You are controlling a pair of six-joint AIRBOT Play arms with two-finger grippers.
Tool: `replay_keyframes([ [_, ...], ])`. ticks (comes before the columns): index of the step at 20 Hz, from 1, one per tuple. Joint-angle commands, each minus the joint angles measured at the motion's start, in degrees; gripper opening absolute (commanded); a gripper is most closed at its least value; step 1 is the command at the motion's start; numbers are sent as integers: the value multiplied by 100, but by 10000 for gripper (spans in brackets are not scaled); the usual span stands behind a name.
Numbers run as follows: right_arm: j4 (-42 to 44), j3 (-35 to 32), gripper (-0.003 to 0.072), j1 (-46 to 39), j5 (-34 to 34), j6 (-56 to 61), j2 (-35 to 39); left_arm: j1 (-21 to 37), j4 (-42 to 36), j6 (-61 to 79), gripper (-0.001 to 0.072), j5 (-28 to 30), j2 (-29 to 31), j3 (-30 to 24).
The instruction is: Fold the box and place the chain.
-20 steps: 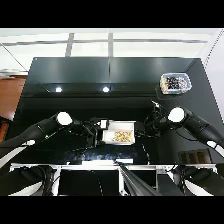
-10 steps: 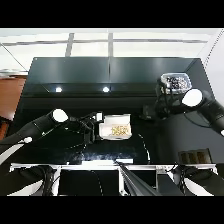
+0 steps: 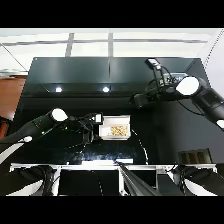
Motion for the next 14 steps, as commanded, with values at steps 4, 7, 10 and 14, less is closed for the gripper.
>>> replay_keyframes([
  [4, -76, 131, 609, 619, 699, -1593, -240, 2, 308, 55, 481, -63, -39, -2],
  [7, -280, 131, 637, 824, 1113, -1661, -240, 2, 284, 52, 481, -85, -39, -2],
  [10, -269, 133, 640, 883, 1440, -1661, -238, 2, 275, 50, 481, -85, -39, -2],
  [14, -280, 133, 720, 940, 1733, -1663, -227, 0, 256, 48, 481, -127, -39, -2],
])
